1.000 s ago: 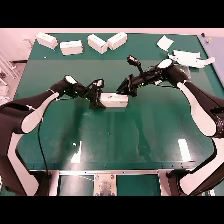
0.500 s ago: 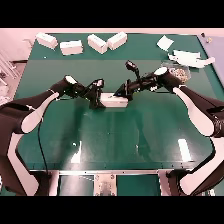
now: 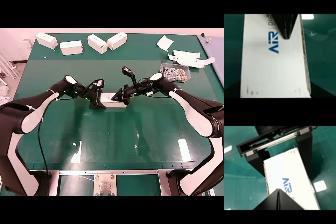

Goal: Fold the box and place the chain.

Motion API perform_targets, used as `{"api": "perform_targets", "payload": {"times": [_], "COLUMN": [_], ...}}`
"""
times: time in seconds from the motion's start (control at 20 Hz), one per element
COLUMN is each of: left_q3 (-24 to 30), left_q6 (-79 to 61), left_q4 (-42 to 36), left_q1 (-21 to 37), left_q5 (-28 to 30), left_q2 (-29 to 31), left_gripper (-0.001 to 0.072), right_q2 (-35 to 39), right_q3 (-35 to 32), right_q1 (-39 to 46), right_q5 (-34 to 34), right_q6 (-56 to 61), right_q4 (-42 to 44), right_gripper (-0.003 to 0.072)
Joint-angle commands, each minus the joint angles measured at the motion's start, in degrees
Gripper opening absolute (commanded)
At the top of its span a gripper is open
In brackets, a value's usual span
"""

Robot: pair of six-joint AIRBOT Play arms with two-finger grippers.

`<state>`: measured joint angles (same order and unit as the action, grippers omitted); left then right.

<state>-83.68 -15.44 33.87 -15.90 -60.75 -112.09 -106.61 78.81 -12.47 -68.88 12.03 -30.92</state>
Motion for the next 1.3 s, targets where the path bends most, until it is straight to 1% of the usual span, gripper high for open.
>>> {"api": "perform_targets", "payload": {"times": [0.0,0.05,0.1,0.2,0.3,0.35,0.45,0.65,0.75,0.85,0.95,1.05,1.15,1.25], "left_q3": [-0.1,-0.1,-0.1,-0.1,-0.1,-0.1,-0.1,-0.1,-0.1,-0.1,-0.1,-0.1,0.0,-0.1], "left_q6": [0.0,0.0,0.0,0.0,0.0,0.0,0.0,0.0,0.1,0.1,0.0,0.1,0.4,0.4], "left_q4": [0.0,0.0,0.0,0.0,0.0,0.0,0.0,0.0,0.0,-0.1,-0.3,-1.3,-1.6,-1.8], "left_q1": [0.1,0.0,0.0,0.0,0.0,0.0,0.1,0.0,0.0,0.0,0.0,0.0,0.0,0.0], "left_q5": [0.1,0.1,0.1,0.1,0.1,0.1,0.1,0.1,0.1,0.1,0.1,0.1,0.0,0.9], "left_q2": [0.0,0.0,0.0,0.0,0.0,0.0,0.0,0.0,0.0,0.0,0.0,0.0,0.0,0.0], "left_gripper": [0.0469,0.0469,0.0469,0.0469,0.0469,0.0469,0.0469,0.0469,0.0469,0.0469,0.0469,0.0469,0.0468,0.0467], "right_q2": [-1.4,-1.3,-1.0,0.5,3.3,5.4,9.9,18.3,23.1,28.6,33.8,37.3,38.5,38.5], "right_q3": [-0.4,-0.4,-0.2,1.7,4.9,6.3,8.5,8.2,5.0,-1.3,-9.7,-17.2,-22.5,-25.2], "right_q1": [-0.6,-0.5,-0.1,0.7,1.1,1.1,1.3,2.6,3.5,4.4,5.8,7.1,8.2,9.2], "right_q5": [0.6,0.7,0.5,-3.5,-6.8,-7.1,-6.5,-3.5,1.0,5.4,9.6,13.9,16.0,16.0], "right_q6": [5.5,4.3,2.7,0.1,0.2,1.1,2.2,10.0,15.2,17.4,17.8,18.0,18.0,18.0], "right_q4": [-8.6,-7.4,-4.2,3.3,7.6,9.3,9.3,7.8,1.7,-2.6,-3.0,-3.0,-2.9,-2.6], "right_gripper": [0.0014,0.0014,0.0013,0.0014,0.0014,0.0013,0.0013,0.0012,0.0011,0.0011,0.0012,0.0013,0.0013,0.0013]}}
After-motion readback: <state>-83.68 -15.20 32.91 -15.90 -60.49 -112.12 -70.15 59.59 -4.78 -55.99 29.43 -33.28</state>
